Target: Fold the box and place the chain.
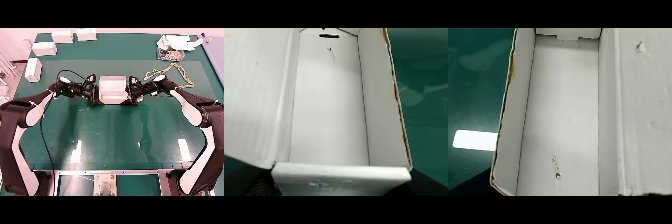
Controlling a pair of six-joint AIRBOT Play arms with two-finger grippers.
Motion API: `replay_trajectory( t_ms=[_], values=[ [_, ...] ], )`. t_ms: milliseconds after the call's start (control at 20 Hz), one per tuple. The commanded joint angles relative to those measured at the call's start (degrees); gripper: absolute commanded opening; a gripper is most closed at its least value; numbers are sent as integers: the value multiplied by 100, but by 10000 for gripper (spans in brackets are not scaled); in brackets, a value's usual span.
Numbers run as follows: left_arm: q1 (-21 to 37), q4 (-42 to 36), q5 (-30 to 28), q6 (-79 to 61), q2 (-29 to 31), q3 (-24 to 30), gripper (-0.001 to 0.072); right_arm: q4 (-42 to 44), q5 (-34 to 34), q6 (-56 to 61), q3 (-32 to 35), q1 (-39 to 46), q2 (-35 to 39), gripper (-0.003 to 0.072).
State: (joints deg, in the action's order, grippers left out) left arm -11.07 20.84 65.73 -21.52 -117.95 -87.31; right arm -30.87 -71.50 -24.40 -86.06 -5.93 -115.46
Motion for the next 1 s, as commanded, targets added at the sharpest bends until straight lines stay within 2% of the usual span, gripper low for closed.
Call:
replay_trajectory(
  t_ms=[0, 100, 150, 200, 950],
  values=[
    [0, -7, -28, -22, -4, -4, 707, -4, -13, -4, 2, -2, 2, 580],
    [-2, -7, -24, -52, -4, -4, 702, -4, -13, -4, 2, -2, 2, 580],
    [-13, 7, -26, -87, -4, -4, 548, -4, -13, -4, 2, -2, 2, 580],
    [-24, 7, -20, -118, -11, -4, 447, -4, -13, -4, 2, -2, 2, 580],
    [-96, -11, -125, -144, -9, -2, 447, -4, -13, -4, 2, -2, 2, 580]
  ],
)
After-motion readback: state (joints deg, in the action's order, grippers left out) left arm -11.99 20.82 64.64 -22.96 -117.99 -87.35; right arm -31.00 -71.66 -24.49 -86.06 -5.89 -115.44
